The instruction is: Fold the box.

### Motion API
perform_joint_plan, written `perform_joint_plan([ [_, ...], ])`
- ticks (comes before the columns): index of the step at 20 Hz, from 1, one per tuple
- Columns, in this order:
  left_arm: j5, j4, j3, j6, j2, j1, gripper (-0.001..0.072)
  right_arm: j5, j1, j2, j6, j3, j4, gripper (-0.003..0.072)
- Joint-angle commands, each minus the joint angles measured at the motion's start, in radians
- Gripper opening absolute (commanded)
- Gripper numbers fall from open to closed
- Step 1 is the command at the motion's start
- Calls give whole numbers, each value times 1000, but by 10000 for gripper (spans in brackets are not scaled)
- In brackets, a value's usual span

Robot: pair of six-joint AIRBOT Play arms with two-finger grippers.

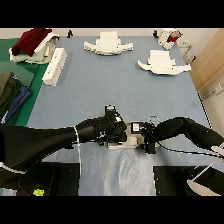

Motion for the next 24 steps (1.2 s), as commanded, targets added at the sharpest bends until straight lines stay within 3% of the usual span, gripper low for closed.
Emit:
perform_joint_plan([
  [1,-3,5,1,0,2,0,537,0,1,0,0,0,0,512],
  [4,-42,4,16,12,16,0,536,0,1,0,0,0,0,512],
  [8,-306,87,104,134,116,-26,536,0,1,0,0,0,0,512],
  [10,-376,114,117,192,176,-37,536,0,1,0,0,0,0,512],
  [11,-378,114,117,211,197,-39,516,0,1,0,0,0,0,512],
  [13,-376,115,117,267,213,-43,149,0,1,0,0,0,0,512],
  [14,-373,116,117,295,213,-43,123,0,1,0,0,0,0,512],
  [20,-372,153,89,522,246,-54,122,0,1,0,0,0,0,512],
  [24,-219,100,-127,679,470,44,122,0,1,0,0,0,0,512],
])
